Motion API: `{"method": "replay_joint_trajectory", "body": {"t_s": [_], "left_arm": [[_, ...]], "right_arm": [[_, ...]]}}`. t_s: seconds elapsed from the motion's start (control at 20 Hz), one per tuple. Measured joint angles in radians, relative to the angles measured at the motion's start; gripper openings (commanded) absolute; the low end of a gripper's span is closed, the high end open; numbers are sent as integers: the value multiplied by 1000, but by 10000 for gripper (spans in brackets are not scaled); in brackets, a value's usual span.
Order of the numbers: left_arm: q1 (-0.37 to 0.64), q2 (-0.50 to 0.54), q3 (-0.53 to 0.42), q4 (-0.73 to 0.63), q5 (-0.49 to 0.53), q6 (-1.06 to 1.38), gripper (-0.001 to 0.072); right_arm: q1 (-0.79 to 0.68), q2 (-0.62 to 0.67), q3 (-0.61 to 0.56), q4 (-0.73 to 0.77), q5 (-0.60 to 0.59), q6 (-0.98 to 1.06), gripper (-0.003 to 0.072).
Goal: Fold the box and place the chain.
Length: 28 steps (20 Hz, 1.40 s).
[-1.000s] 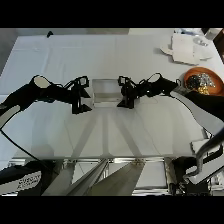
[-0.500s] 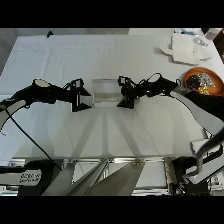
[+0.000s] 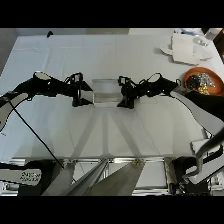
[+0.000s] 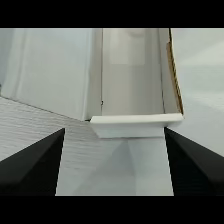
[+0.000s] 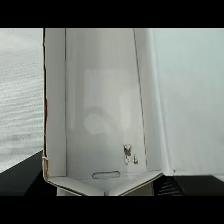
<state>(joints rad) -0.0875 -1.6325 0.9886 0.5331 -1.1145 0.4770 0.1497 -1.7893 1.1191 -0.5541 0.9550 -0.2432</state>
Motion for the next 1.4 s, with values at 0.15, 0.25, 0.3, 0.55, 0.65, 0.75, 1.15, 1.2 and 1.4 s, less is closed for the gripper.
{"method": "replay_joint_trajectory", "body": {"t_s": [0.15, 0.25, 0.3, 0.55, 0.65, 0.75, 1.15, 1.2, 1.4], "left_arm": [[-1, -2, 3, 48, -7, -3, 699], [-1, -3, 5, 54, -6, -3, 699], [-1, -3, 5, 51, -5, -1, 699], [-8, -3, 5, 19, 0, 14, 699], [-16, -4, 5, 18, 3, 17, 699], [-27, -6, 5, 16, 5, 17, 698], [-44, -23, 6, 19, 22, 8, 697], [-38, -23, 5, 22, 26, 9, 697], [-24, -25, 5, 35, 45, 13, 698]], "right_arm": [[0, 0, 0, 1, -1, 2, 456], [0, 0, 0, 1, -1, 2, 456], [0, 0, 0, 1, -1, 2, 456], [0, 0, 0, 1, -1, 2, 456], [0, 0, 0, 0, -1, 0, 456], [0, 0, 0, -2, 0, 0, 456], [0, 0, 0, -1, 0, 1, 456], [0, 0, 0, 1, 0, 4, 456], [0, 0, 0, 6, -2, 7, 456]]}}
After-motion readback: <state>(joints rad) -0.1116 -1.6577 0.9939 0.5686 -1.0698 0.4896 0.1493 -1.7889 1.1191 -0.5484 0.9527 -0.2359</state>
